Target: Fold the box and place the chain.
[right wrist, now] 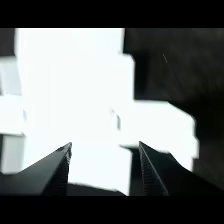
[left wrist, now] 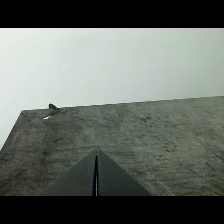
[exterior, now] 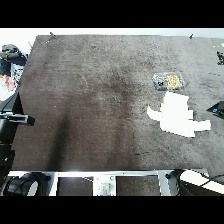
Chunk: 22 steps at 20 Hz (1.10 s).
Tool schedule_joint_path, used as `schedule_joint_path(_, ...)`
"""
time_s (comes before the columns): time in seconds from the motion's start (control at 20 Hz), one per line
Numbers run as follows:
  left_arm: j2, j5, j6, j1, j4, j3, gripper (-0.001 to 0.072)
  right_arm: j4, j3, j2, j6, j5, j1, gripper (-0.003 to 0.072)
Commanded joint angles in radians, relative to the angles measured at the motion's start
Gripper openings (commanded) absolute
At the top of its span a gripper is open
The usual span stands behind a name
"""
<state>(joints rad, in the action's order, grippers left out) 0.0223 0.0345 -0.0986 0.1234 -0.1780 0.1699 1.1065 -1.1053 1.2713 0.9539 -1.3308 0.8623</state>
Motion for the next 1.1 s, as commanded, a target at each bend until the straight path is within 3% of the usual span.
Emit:
schedule_joint_path(0.0,0.0,0.0,0.0,0.0,0.0,0.0,0.0012,0.118,-0.022,0.075,0.004,-0.06,0.011,0.0493)
schedule_joint_path(0.5,0.0,0.0,0.0,0.0,0.0,0.0,0.0012,0.208,-0.042,0.157,-0.045,0.042,0.021,0.0492)
schedule_joint_path(0.65,0.0,0.0,0.0,0.0,0.0,0.0,0.0012,0.126,-0.042,0.186,-0.074,0.04,0.055,0.0473)
schedule_joint_path(0.9,0.0,0.0,0.0,0.0,0.0,0.0,0.0012,-0.01,-0.042,0.304,-0.177,-0.06,0.066,0.0462)
schedule_joint_path(0.95,0.0,0.0,0.0,0.0,0.0,0.0,0.0012,-0.027,-0.042,0.327,-0.178,-0.066,0.066,0.0437)
schedule_joint_path(1.0,0.0,0.0,0.0,0.0,0.0,0.0,0.0012,-0.035,-0.042,0.347,-0.184,-0.077,0.066,0.0349)
schedule_joint_path(1.05,0.0,0.0,0.0,0.0,0.0,0.0,0.0012,-0.034,-0.042,0.364,-0.184,-0.082,0.066,0.0349)
